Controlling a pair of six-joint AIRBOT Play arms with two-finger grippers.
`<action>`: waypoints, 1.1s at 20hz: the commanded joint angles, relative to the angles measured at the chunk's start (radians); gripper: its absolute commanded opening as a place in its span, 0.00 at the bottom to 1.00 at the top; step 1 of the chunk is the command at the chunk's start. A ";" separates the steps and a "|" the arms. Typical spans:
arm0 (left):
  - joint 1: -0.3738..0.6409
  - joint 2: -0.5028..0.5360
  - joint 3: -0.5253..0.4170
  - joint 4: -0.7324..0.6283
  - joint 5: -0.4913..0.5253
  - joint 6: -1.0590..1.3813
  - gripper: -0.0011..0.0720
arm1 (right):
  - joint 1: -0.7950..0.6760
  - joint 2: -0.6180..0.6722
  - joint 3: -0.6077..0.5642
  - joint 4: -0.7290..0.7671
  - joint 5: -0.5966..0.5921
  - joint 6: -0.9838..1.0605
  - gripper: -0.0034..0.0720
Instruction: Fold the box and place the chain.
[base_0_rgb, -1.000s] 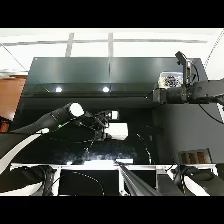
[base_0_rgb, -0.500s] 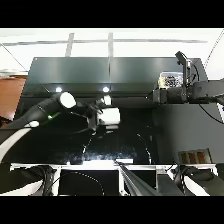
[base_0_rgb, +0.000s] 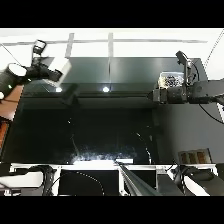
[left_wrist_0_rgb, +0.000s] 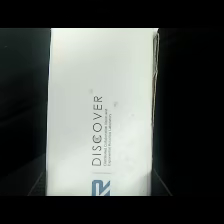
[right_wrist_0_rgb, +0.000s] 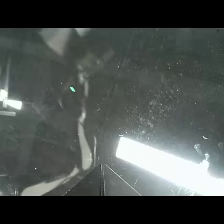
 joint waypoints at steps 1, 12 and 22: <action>0.131 -0.192 0.222 0.011 -0.089 -0.158 0.47 | 0.000 0.000 0.000 0.002 0.011 0.001 0.08; 0.148 -0.422 0.432 0.245 -0.076 -0.410 0.68 | 0.000 0.000 0.000 0.001 0.037 0.012 0.08; 0.146 -0.324 0.820 0.293 -0.661 -0.485 0.99 | -0.004 0.002 0.008 0.001 0.062 -0.037 0.07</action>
